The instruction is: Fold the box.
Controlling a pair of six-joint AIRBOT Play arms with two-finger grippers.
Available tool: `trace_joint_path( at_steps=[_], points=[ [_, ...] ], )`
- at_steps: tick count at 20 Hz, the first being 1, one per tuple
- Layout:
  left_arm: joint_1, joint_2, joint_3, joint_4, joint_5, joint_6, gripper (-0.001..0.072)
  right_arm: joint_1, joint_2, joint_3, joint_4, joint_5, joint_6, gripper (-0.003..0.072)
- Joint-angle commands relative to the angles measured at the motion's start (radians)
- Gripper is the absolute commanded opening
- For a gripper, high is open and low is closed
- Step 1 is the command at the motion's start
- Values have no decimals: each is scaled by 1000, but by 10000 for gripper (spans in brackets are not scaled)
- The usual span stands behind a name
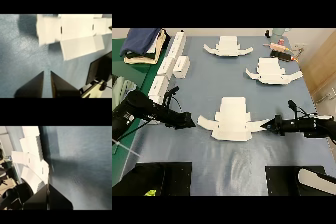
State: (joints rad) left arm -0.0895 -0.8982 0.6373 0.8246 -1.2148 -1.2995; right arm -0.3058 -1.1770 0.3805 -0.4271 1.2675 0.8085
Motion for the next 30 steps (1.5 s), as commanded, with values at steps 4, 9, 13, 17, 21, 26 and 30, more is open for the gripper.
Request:
trace_joint_path(
  at_steps=[4,9,13,17,21,26,30],
  points=[
    [111,-171,11,-150,-1,140,591,252,228,-113,-23,-221,-46,0],
    [109,-283,11,-289,47,299,591,406,382,-113,-86,-363,-11,0],
    [108,-380,52,-409,84,422,590,474,412,-113,-94,-394,19,0],
    [74,-485,144,-417,129,430,590,502,411,-113,-103,-394,49,0],
    [5,-572,185,-417,135,447,590,505,411,-113,-105,-396,59,-1],
    [-79,-627,184,-419,79,525,432,505,411,-113,-108,-404,59,-1],
    [-77,-627,184,-420,24,609,314,505,410,-113,-109,-406,66,0]
  ],
)
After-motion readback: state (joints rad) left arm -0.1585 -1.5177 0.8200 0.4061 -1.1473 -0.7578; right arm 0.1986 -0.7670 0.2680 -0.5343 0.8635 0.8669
